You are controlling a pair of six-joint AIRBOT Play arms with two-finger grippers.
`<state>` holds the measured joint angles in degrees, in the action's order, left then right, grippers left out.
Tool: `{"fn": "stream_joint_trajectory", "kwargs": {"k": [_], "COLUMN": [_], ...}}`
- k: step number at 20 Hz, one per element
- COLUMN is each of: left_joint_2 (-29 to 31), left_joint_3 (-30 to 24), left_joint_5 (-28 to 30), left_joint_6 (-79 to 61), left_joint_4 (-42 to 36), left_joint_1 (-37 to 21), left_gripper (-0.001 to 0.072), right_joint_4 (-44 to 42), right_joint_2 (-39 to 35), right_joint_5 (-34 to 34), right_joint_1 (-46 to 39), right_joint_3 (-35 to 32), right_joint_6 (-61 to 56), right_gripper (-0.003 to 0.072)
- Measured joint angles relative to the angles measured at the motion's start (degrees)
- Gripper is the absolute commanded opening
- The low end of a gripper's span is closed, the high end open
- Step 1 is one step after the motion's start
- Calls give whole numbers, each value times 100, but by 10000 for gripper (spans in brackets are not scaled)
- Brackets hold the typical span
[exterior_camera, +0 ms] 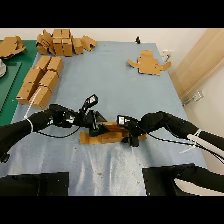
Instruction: Fold the box.
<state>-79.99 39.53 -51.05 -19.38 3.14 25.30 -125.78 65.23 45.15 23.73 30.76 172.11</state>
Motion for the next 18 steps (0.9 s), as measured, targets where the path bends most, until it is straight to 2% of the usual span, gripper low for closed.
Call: {"fn": "stream_joint_trajectory", "kwargs": {"k": [5, 7, 9, 10, 11, 13, 15, 18], "left_joint_2": [122, 354, 706, 911, 1099, 1432, 1620, 1716], "left_joint_3": [4, 4, 4, 4, 4, 4, 4, 2], "left_joint_5": [122, 131, 140, 138, 120, -55, -494, -1139], "left_joint_6": [284, 638, 1281, 1749, 2280, 3598, 4833, 6214], "left_joint_4": [210, 616, 1366, 1897, 2426, 3447, 4026, 4054], "left_joint_1": [-127, -295, -507, -605, -675, -756, -778, -546], "left_gripper": [588, 588, 585, 457, -6, 10, 10, 10], "right_joint_4": [0, 0, 0, 0, 0, 0, 0, -2], "right_joint_2": [0, 0, 0, 0, 0, 0, 0, 0], "right_joint_5": [0, 2, 2, 2, 2, 2, 2, 2], "right_joint_1": [0, 0, 0, 0, 0, -2, 0, -2], "right_joint_3": [0, 0, 0, 0, 0, 0, 0, 0], "right_joint_6": [0, 0, 0, 0, 0, 0, 0, 0], "right_gripper": [450, 450, 450, 450, 450, 450, 450, 450]}}
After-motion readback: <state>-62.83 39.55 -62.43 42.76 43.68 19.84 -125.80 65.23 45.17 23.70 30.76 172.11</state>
